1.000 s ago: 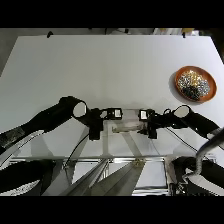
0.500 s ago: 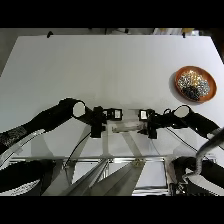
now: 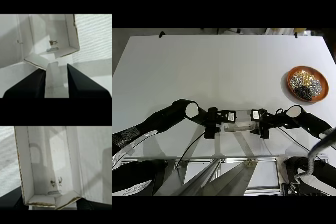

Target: Fold the box and place the chain.

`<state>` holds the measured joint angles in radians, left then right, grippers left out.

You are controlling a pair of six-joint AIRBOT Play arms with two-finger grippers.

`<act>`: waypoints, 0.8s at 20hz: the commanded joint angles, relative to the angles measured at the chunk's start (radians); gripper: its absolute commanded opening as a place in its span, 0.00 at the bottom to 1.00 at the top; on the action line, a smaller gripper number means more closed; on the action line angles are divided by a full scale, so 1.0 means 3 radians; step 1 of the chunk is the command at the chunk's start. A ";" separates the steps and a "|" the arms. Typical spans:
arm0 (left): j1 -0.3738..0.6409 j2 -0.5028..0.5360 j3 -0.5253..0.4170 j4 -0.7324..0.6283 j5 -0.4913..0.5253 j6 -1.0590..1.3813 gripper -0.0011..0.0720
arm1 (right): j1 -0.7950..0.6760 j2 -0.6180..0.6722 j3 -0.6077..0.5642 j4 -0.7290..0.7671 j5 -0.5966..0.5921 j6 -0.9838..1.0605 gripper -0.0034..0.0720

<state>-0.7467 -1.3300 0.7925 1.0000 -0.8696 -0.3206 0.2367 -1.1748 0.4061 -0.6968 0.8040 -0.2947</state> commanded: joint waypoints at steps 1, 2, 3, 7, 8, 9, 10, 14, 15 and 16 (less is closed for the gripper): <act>0.0025 -0.0003 -0.0001 0.0031 -0.0055 -0.0003 0.38 | 0.0000 0.0003 0.0000 0.0003 0.0003 0.0004 0.60; 0.0029 -0.0003 -0.0001 0.0029 -0.0018 -0.0001 0.38 | 0.0000 0.0003 0.0000 0.0001 0.0003 0.0004 0.60; 0.0024 -0.0003 -0.0001 0.0005 0.0066 -0.0001 0.38 | 0.0000 0.0003 0.0000 0.0001 0.0001 0.0004 0.60; -0.0092 -0.0011 -0.0001 -0.0242 0.0445 -0.0001 0.38 | 0.0000 0.0003 0.0000 0.0001 0.0003 0.0004 0.60; -0.0125 -0.0024 -0.0001 -0.0296 0.0496 0.0000 0.38 | 0.0000 0.0003 0.0000 0.0001 0.0001 0.0004 0.60; -0.0149 -0.0047 -0.0001 -0.0350 0.0521 -0.0001 0.37 | 0.0000 0.0003 0.0000 0.0001 0.0003 0.0004 0.60; -0.0164 -0.0076 -0.0001 -0.0384 0.0532 -0.0001 0.27 | 0.0000 0.0003 0.0000 0.0003 0.0003 0.0004 0.60; -0.0188 -0.0164 -0.0001 -0.0467 0.0601 -0.0001 0.14 | 0.0000 0.0001 0.0000 0.0001 0.0001 0.0004 0.60; -0.0198 -0.0169 -0.0001 -0.0496 0.0629 -0.0001 0.14 | 0.0000 0.0003 0.0000 0.0001 0.0003 0.0004 0.60; -0.0217 -0.0169 -0.0001 -0.0518 0.0642 -0.0003 0.25 | 0.0000 0.0003 0.0000 0.0001 0.0003 0.0004 0.60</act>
